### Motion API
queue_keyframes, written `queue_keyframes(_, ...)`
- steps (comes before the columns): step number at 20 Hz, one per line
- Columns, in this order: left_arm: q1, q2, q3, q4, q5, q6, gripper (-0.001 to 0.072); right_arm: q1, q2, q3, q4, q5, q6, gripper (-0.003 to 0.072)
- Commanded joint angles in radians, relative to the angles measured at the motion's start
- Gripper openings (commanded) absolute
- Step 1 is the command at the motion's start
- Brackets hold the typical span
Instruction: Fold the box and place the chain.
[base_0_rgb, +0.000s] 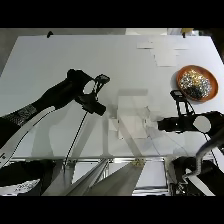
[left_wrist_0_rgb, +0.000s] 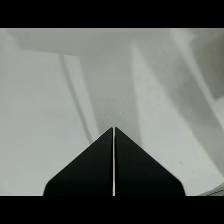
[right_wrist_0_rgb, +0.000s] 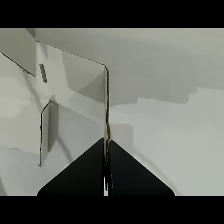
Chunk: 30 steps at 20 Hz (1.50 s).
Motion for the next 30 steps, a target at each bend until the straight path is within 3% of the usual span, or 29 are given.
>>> queue_keyframes(1,-0.001,-0.007,0.0,0.015,-0.025,0.257,0.0002,0.03,0.003,-0.003,0.007,-0.02,0.014,0.0016)
queue_keyframes(4,0.014,-0.019,0.0,0.067,0.093,0.289,0.001,0.03,0.003,-0.003,0.007,-0.023,0.014,0.0016)
queue_keyframes(5,0.031,-0.017,0.0,0.04,0.121,0.337,0.0049,0.03,0.003,-0.003,0.007,-0.023,0.014,0.0016)
queue_keyframes(6,0.058,-0.01,0.0,-0.046,0.142,0.432,0.0097,0.03,0.003,-0.003,0.007,-0.02,0.014,0.0016)
queue_keyframes(7,0.095,0.0,0.0,-0.168,0.167,0.532,0.0097,0.03,0.003,-0.003,0.007,-0.019,0.014,0.0016)
queue_keyframes(8,0.149,0.01,0.0,-0.373,0.182,0.668,0.0102,0.03,0.003,-0.003,0.007,-0.019,0.014,0.0016)
queue_keyframes(10,0.267,0.01,0.0,-0.8,0.121,0.914,0.0245,0.03,0.003,-0.003,0.007,-0.018,0.014,0.0016)
queue_keyframes(11,0.306,0.004,0.0,-0.911,0.088,0.974,0.0357,0.03,0.003,-0.003,0.007,-0.019,0.014,0.0016)
queue_keyframes(13,0.331,-0.013,0.0,-0.898,0.045,0.999,0.0537,0.03,0.003,-0.003,0.008,-0.02,0.014,0.0016)
queue_keyframes(15,0.318,-0.048,0.0,-0.875,0.02,1.014,0.0641,0.03,0.003,-0.003,0.008,-0.02,0.014,0.0016)
queue_keyframes(22,0.185,-0.182,0.0,-0.906,0.107,1.069,0.064,0.03,0.003,-0.003,0.007,-0.02,0.01,0.0016)
queue_keyframes(27,0.158,-0.228,0.0,-0.921,0.21,1.067,0.0627,0.03,0.003,-0.003,0.007,-0.021,0.01,0.0016)
queue_keyframes(28,0.154,-0.234,0.0,-0.929,0.219,1.075,0.0613,0.03,0.003,-0.003,0.007,-0.021,0.01,0.0016)
queue_keyframes(30,0.151,-0.241,0.0,-0.938,0.22,1.118,0.0483,0.03,0.003,-0.003,0.007,-0.021,0.01,0.0016)
